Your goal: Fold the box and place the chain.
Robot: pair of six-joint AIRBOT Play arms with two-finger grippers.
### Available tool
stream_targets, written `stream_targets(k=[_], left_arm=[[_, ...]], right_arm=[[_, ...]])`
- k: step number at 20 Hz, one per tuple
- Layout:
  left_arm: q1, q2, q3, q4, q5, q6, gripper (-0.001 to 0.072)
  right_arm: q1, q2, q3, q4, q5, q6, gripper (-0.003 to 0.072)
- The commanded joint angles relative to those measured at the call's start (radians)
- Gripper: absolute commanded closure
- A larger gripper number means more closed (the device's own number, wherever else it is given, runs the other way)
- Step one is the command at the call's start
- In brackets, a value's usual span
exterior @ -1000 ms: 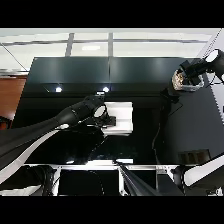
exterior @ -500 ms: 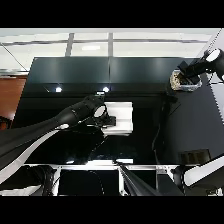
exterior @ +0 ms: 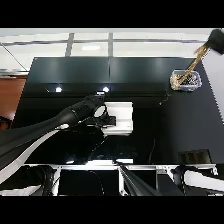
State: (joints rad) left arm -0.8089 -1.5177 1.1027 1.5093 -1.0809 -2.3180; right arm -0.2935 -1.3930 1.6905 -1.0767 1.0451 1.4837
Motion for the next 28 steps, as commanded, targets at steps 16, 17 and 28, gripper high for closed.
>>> stream_targets(k=[16, 17, 28], left_arm=[[0.001, 0.000, 0.001, 0.000, 0.005, 0.000, 0.0681], [0.001, 0.000, 0.001, 0.000, 0.005, 0.000, 0.0681], [0.001, 0.000, 0.001, 0.000, 0.004, 0.000, 0.0681]], right_arm=[[0.142, 0.393, 0.016, 0.352, 0.300, -0.161, 0.0674], [0.164, 0.392, 0.016, 0.352, 0.327, -0.160, 0.0673], [0.346, 0.392, 0.016, 0.484, 0.412, -0.171, 0.0674]])
